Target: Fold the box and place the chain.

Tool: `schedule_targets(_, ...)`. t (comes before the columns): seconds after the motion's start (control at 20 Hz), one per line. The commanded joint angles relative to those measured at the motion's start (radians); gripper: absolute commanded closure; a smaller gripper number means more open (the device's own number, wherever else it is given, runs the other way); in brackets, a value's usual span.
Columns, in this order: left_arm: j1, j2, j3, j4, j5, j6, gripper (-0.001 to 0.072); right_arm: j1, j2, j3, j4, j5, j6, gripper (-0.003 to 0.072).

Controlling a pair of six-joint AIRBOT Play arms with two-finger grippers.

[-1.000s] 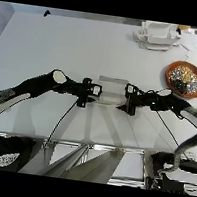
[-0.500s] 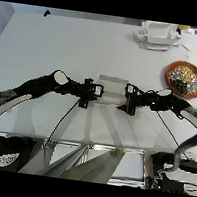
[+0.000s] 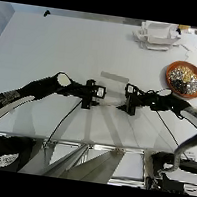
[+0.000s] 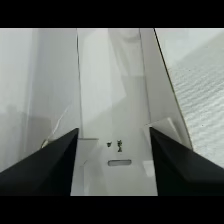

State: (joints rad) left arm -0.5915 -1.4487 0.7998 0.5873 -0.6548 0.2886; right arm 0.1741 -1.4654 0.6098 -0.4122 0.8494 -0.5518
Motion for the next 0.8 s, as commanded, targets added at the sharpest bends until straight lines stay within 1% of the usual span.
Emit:
schedule_targets(0.0,-0.009,-0.001,0.0,-0.003,0.015,0.001,0.0142,-0.001,0.001,0.001,0.001,0.0,0.001,0.0274)
schedule_targets(0.15,-0.014,-0.002,0.0,-0.003,0.043,0.001,0.0142,-0.001,0.001,0.001,0.001,0.0,0.001,0.0274)
schedule_targets(0.35,-0.014,-0.001,0.0,-0.003,0.046,-0.001,0.0143,-0.001,0.001,0.001,0.001,0.0,0.001,0.0274)
schedule_targets(0.45,-0.011,0.014,0.0,-0.002,0.046,-0.073,0.0193,-0.001,0.001,0.001,0.001,0.0,0.001,0.0274)
schedule_targets(0.55,0.0,0.057,0.0,0.023,0.032,-0.256,0.0368,-0.001,0.001,0.001,0.001,0.0,0.001,0.0274)
schedule_targets(0.6,0.011,0.087,0.0,0.049,0.003,-0.365,0.0429,-0.001,0.001,0.001,0.001,0.0,0.001,0.0274)
schedule_targets(0.65,0.027,0.119,0.0,0.08,-0.033,-0.463,0.0522,-0.001,0.001,0.001,0.001,0.0,0.001,0.0274)
schedule_targets(0.7,0.047,0.148,0.0,0.114,-0.075,-0.539,0.0648,-0.001,0.001,0.001,0.001,0.0,0.001,0.0274)
schedule_targets(0.75,0.069,0.179,0.0,0.154,-0.126,-0.604,0.0706,-0.001,0.001,0.001,0.001,0.0,0.001,0.0274)
